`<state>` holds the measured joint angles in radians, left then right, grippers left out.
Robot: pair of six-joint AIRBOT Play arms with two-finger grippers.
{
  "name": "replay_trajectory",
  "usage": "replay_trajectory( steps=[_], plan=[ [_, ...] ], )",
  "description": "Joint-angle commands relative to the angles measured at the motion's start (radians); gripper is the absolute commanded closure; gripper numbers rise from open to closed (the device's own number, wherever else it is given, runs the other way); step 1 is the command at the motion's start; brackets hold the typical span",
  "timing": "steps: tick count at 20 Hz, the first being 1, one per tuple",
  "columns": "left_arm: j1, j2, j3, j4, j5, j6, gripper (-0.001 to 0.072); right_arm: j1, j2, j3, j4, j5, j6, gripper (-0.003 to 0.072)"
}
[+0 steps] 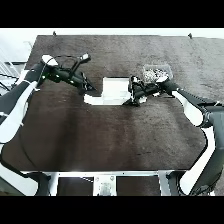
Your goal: Fold the box and place the chain.
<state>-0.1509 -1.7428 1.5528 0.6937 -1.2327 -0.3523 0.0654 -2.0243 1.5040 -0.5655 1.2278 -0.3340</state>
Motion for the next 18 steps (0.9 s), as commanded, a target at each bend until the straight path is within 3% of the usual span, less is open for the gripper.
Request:
replay_trajectory(
  steps=[1,4,5,8,12,18],
  plan=[
    [0.026,0.081,-0.091,0.028,0.116,-0.309,0.0697,0.001,0.0,0.0,0.0,0.0,0.0,0.0134],
    [0.029,0.196,-0.283,0.026,0.343,-0.436,0.0696,0.001,0.0,0.0,0.0,0.0,0.0,0.0134],
    [0.036,0.217,-0.325,0.033,0.375,-0.479,0.0696,0.001,0.0,0.0,0.0,0.0,0.0,0.0134],
    [0.081,0.224,-0.368,0.082,0.309,-0.569,0.0696,0.001,0.0,0.0,0.0,0.0,0.0,0.0134],
    [0.156,0.219,-0.373,0.085,0.293,-0.7,0.0696,0.001,0.0,0.0,0.0,0.0,0.0,0.0134],
    [0.161,0.142,-0.373,0.052,0.214,-0.748,0.0694,0.001,0.0,0.0,0.0,0.0,0.0,0.0134]
  ],
)
